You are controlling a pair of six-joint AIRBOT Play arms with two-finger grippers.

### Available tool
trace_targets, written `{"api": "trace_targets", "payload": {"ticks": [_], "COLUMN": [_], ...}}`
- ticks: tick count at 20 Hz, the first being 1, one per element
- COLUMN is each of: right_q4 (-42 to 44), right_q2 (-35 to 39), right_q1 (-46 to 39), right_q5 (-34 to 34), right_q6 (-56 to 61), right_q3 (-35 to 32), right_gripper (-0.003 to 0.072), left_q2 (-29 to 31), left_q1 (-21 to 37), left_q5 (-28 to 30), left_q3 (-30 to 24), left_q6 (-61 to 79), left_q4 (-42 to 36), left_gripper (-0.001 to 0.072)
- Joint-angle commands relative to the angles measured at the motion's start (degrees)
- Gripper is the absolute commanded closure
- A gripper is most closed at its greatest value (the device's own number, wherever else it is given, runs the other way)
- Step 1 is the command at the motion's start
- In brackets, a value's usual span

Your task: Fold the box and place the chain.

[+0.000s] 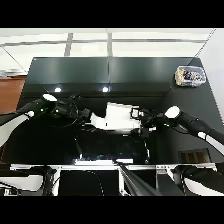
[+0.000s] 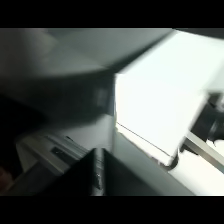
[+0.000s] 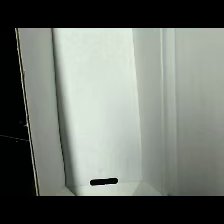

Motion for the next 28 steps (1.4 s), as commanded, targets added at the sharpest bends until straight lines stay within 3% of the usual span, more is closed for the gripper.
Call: {"api": "trace_targets", "payload": {"ticks": [1,2,3,7,12,15,17,23,28], "right_q4": [0.0,0.0,0.0,0.0,0.0,0.0,0.0,0.0,0.0], "right_q2": [0.0,0.0,0.0,0.0,0.0,0.0,0.0,0.0,0.0], "right_q1": [0.0,0.0,0.0,0.0,0.0,0.0,0.0,0.0,0.0], "right_q5": [0.0,0.0,0.0,0.0,0.0,0.0,0.0,-0.1,-0.1], "right_q6": [0.1,0.1,0.1,0.1,0.1,0.1,0.1,0.1,0.1], "right_q3": [0.0,0.0,0.0,0.0,0.0,0.0,0.0,0.0,0.0], "right_gripper": [0.0267,0.0267,0.0267,0.0267,0.0267,0.0267,0.0267,0.0267,0.0267], "left_q2": [-0.1,-0.1,-0.1,-0.1,0.0,0.7,1.1,1.4,1.4], "left_q1": [-0.3,0.0,0.2,-1.1,-5.9,-9.2,-10.1,-14.2,-17.5], "left_q5": [-2.4,-2.5,-2.7,-6.1,-5.9,-5.2,-7.2,-5.1,-3.3], "left_q3": [2.0,2.8,3.7,5.5,7.8,10.9,12.9,17.7,20.5], "left_q6": [2.5,2.4,1.8,-0.1,-3.4,-11.0,-14.7,-19.0,-25.9], "left_q4": [-1.7,-1.7,-1.7,-1.6,0.9,7.4,9.7,11.3,16.6], "left_gripper": [0.024,0.0028,0.0005,0.0008,0.0025,0.0139,0.0139,0.0143,0.021]}}
